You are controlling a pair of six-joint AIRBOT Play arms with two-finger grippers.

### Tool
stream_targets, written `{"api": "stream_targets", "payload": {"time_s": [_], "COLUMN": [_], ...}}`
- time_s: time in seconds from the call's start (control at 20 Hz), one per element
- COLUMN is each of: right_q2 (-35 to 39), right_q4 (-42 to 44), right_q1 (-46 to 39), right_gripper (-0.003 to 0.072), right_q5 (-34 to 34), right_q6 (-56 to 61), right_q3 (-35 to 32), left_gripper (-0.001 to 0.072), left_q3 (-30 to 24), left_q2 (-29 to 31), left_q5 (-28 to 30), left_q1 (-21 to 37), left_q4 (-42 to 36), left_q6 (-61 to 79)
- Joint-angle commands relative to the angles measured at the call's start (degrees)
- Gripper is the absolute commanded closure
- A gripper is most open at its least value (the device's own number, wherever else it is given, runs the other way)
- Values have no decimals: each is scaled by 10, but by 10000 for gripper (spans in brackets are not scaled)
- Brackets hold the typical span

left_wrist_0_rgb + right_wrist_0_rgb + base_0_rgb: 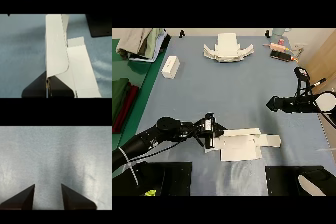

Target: Fold the box.

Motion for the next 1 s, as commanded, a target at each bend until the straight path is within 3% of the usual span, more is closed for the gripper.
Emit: {"api": "stream_targets", "payload": {"time_s": [0.0, 0.35, 0.95], "right_q2": [0, 0, 0], "right_q4": [0, 0, 0], "right_q1": [0, 0, 0], "right_gripper": [176, 176, 176], "right_q5": [0, 0, 1], "right_q6": [0, 0, -4], "right_q3": [0, 0, 0], "left_gripper": [697, 697, 697], "left_q3": [2, 2, 1], "left_q2": [-3, -36, -37], "left_q5": [-1, -21, -64], "left_q1": [5, 5, 5], "left_q4": [58, 64, 87], "left_q6": [-35, -35, -39]}}
